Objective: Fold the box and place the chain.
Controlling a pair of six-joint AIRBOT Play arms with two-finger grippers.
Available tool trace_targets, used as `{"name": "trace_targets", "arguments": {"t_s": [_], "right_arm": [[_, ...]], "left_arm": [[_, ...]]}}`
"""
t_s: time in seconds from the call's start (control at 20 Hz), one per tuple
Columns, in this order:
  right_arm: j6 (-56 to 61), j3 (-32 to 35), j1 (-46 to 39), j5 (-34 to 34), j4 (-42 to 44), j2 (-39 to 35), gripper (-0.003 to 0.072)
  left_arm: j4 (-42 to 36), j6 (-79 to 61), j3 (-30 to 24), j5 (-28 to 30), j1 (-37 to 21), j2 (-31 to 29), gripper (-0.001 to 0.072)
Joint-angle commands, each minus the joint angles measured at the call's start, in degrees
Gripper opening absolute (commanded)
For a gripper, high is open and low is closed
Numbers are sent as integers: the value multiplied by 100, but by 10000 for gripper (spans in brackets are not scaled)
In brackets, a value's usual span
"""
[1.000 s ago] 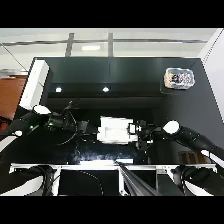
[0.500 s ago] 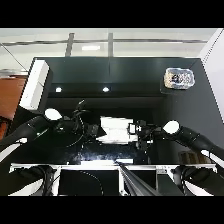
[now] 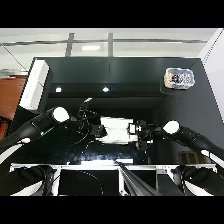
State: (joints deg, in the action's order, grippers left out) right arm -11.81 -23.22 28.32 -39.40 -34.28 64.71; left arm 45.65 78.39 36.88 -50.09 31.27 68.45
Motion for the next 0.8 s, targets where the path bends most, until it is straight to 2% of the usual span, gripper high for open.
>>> {"name": "trace_targets", "arguments": {"t_s": [0.0, 0.3, 0.4, 0.5, 0.75], "right_arm": [[0, 0, 2, 0, 0, 2, 536], [0, 0, 2, 0, 0, 2, 536], [0, 0, 2, 0, 0, 2, 536], [0, 0, 2, 0, 0, 2, 537], [0, 0, 2, 0, 0, 2, 536]], "left_arm": [[236, 372, 129, -11, 59, 0, 616], [745, 1069, 133, -125, 59, 0, 613], [793, 1145, 157, -127, 79, 0, 492], [850, 1193, 229, -107, 181, 0, 488], [2072, 2422, 527, -133, 758, 9, 488]]}}
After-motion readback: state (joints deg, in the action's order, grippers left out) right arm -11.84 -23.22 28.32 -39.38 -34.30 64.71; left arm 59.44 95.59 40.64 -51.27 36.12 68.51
